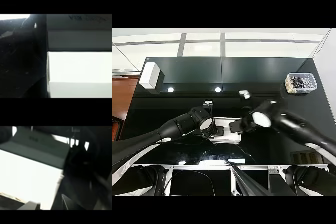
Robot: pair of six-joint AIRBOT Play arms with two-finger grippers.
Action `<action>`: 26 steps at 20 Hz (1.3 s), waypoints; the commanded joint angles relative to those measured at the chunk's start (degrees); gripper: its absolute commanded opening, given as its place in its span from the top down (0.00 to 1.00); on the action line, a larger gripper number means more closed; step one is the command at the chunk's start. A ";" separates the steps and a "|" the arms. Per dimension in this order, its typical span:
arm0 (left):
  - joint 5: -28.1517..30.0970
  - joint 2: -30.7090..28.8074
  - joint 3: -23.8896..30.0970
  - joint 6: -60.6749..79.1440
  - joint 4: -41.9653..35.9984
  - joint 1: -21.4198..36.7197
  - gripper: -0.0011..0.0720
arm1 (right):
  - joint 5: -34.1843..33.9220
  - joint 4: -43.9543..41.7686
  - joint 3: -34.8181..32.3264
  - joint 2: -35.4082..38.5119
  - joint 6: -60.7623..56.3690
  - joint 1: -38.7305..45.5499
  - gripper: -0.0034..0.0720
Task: Fold the box and place the chain.
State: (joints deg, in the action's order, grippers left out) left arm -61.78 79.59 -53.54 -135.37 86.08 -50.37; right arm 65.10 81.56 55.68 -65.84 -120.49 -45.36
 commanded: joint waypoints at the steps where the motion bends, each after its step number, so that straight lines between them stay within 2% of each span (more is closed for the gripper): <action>1: 0.02 0.00 0.02 -0.04 0.00 0.07 0.95 | 6.56 11.96 -0.02 10.14 0.96 4.00 0.52; 3: 0.02 0.00 0.02 -0.04 -0.02 0.07 0.95 | 12.13 28.55 -1.33 13.25 1.09 8.28 0.52; 4: 0.02 0.00 0.02 -0.04 0.00 0.07 0.95 | 13.57 37.53 -3.10 13.53 1.49 11.21 0.52; 5: 0.04 0.00 0.02 -0.04 0.00 0.07 0.95 | 12.70 42.60 -5.31 13.49 1.62 14.82 0.52; 7: 0.02 0.00 0.02 -0.04 -0.02 0.07 0.95 | 3.96 43.63 -10.84 13.40 1.44 24.61 0.52; 9: 0.02 0.00 0.02 -0.04 -0.02 0.07 0.95 | -8.02 41.18 -15.98 12.48 -1.97 34.71 0.52; 13: 1.55 0.00 0.02 -0.04 0.00 0.07 0.95 | -23.45 33.59 -15.63 5.38 -9.49 47.93 0.52; 14: 1.62 0.00 0.02 -0.04 0.00 0.07 0.95 | -25.55 30.40 -13.25 2.82 -9.49 50.14 0.52; 15: 1.70 0.00 0.02 -0.04 0.00 0.07 0.95 | -26.51 26.16 -9.29 -0.52 -9.35 52.43 0.47; 16: 1.70 0.00 0.02 -0.04 0.00 0.07 0.95 | -26.51 22.43 -4.87 -3.96 -8.74 54.45 0.07; 17: 1.70 0.00 0.02 -0.04 0.00 0.07 0.95 | -26.29 16.63 0.33 -7.69 -2.78 56.28 0.00; 19: 1.66 0.00 0.02 -0.04 0.00 0.07 0.95 | -23.41 4.13 10.95 -14.93 10.78 58.84 0.00; 20: 1.64 0.00 0.02 -0.04 0.00 0.04 0.95 | -21.35 1.33 15.56 -18.12 13.97 59.32 0.00; 23: 1.66 0.00 0.02 -0.04 0.00 0.07 0.95 | -14.45 1.01 26.84 -27.39 17.05 59.65 0.00; 26: 1.57 0.00 0.02 -0.04 0.00 0.07 0.95 | -12.63 1.03 31.95 -33.68 18.16 59.65 0.03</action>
State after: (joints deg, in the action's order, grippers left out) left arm -60.16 79.59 -53.54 -135.44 86.06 -50.35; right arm 49.28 85.62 80.99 -92.95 -106.02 13.65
